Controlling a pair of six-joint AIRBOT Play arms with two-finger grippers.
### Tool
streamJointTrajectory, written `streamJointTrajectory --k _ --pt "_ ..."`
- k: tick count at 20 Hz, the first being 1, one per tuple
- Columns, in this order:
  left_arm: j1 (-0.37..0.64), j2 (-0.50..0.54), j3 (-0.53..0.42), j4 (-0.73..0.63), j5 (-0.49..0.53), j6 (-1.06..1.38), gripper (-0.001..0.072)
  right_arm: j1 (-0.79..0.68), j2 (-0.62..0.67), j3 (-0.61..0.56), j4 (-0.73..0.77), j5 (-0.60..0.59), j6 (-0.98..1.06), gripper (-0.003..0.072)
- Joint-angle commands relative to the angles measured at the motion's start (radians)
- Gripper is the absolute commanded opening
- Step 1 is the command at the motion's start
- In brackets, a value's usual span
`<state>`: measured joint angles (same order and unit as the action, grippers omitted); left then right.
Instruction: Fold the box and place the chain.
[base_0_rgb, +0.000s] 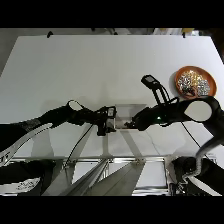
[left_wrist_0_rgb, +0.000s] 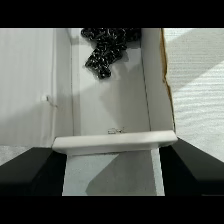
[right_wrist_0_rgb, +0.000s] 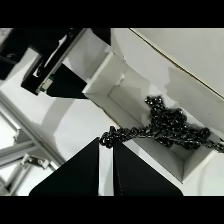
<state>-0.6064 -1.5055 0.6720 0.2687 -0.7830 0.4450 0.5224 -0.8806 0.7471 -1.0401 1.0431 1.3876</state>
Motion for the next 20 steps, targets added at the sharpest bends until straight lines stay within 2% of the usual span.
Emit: streamJointTrajectory --k 1,2,3,9,10,12,15,17,18,19,20 --pt "0.0 0.0 0.0 0.0 0.0 0.0 0.0331 0.002 -0.029 -0.011 0.003 -0.01 -0.001 0.0142" --pt "0.0 0.0 0.0 0.0 0.0 0.0 0.0331 -0.001 -0.028 -0.01 0.003 -0.013 -0.001 0.0195" --pt "0.0 0.0 0.0 0.0 0.0 0.0 0.0331 -0.01 -0.027 -0.003 0.003 -0.01 -0.002 0.0203" --pt "0.0 0.0 0.0 0.0 0.0 0.0 0.0331 -0.213 -0.027 0.153 -0.01 0.053 -0.062 0.0193" --pt "0.0 0.0 0.0 0.0 0.0 0.0 0.0331 -0.264 -0.027 0.172 -0.012 0.057 -0.063 0.0168" --pt "0.0 0.0 0.0 0.0 0.0 0.0 0.0331 -0.354 -0.031 0.175 -0.04 0.055 -0.092 0.0009" --pt "0.0 0.0 0.0 0.0 0.0 0.0 0.0331 -0.429 -0.06 0.165 -0.225 0.054 -0.062 0.0012" --pt "0.0 0.0 0.0 0.0 0.0 0.0 0.0331 -0.444 -0.098 0.146 -0.286 0.044 -0.023 0.0012" --pt "0.0 0.0 0.0 0.0 0.0 0.0 0.0331 -0.444 -0.124 0.138 -0.297 0.041 -0.023 0.0014" --pt "0.0 0.0 0.0 0.0 0.0 0.0 0.0331 -0.444 -0.154 0.125 -0.296 0.034 -0.023 0.0065" --pt "0.0 0.0 0.0 0.0 0.0 0.0 0.0331 -0.444 -0.182 0.111 -0.297 0.026 -0.023 0.0182"
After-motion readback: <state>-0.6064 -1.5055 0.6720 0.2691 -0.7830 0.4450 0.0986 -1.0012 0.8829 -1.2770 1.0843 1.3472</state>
